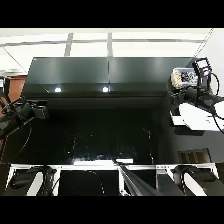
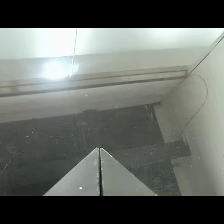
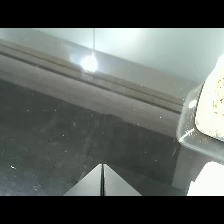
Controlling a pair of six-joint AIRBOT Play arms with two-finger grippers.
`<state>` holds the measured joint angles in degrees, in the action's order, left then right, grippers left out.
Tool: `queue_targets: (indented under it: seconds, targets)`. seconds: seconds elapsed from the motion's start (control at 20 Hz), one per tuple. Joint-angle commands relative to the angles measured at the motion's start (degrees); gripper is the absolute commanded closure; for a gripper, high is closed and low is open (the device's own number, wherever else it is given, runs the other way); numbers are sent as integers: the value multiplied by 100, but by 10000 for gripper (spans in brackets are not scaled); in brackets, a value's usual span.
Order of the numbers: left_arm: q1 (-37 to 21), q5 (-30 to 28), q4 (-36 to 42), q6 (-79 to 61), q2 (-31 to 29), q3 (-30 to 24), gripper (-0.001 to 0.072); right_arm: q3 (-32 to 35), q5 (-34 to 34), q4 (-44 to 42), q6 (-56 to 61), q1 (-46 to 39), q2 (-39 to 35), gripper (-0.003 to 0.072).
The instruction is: Fold the box and place the chain.
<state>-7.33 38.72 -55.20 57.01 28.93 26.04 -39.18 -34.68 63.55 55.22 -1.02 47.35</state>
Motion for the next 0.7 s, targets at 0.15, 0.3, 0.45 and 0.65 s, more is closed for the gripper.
queue_targets:
  seconds: [0.15,0.3,0.45,0.65]
  targets:
    - [2,-2,0,-2,-2,-2,685,2,0,-2,0,7,2,672]
    - [2,-2,0,-2,-2,-2,684,2,-2,-2,2,7,2,672]
    - [2,-2,0,-2,-2,-2,685,2,0,-2,0,7,2,672]
    - [4,-37,66,-2,-2,-2,683,2,11,-4,2,7,2,672]
